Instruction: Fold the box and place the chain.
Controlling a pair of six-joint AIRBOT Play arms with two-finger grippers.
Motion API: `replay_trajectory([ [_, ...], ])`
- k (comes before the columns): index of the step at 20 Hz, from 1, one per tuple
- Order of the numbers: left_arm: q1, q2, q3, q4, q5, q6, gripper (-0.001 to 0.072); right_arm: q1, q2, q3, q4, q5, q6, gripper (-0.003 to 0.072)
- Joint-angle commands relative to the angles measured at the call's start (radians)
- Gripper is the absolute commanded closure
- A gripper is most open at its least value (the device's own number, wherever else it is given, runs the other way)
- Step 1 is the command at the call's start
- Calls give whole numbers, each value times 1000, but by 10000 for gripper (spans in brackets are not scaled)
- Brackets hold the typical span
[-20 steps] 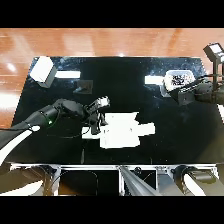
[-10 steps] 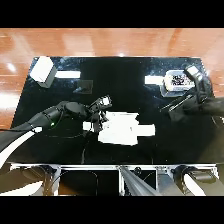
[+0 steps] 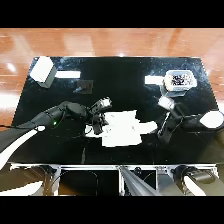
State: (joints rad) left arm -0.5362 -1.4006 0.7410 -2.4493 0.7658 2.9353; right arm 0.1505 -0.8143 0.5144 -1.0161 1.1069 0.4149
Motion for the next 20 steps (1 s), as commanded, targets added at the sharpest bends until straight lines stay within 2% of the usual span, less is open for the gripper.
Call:
replay_trajectory([
  [1, 0, -5, 0, 11, -10, -2, 693, 83, -20, -66, -6, -68, -120, -21],
  [5, 0, -5, 0, 43, -18, -2, 693, 168, -83, -121, -12, -208, -302, -21],
  [8, 0, -5, 0, 60, -16, -2, 692, 249, -126, -122, -13, -360, -412, -21],
  [10, 0, -5, 0, 60, -17, -2, 692, 277, -142, -122, -11, -405, -462, -21],
  [16, 1, -5, 7, 60, -18, 32, 692, 281, -145, -122, -5, -410, -465, -21],
  [20, 1, -17, 45, 59, -18, 47, 692, 287, -145, -122, 14, -389, -464, -21],
])
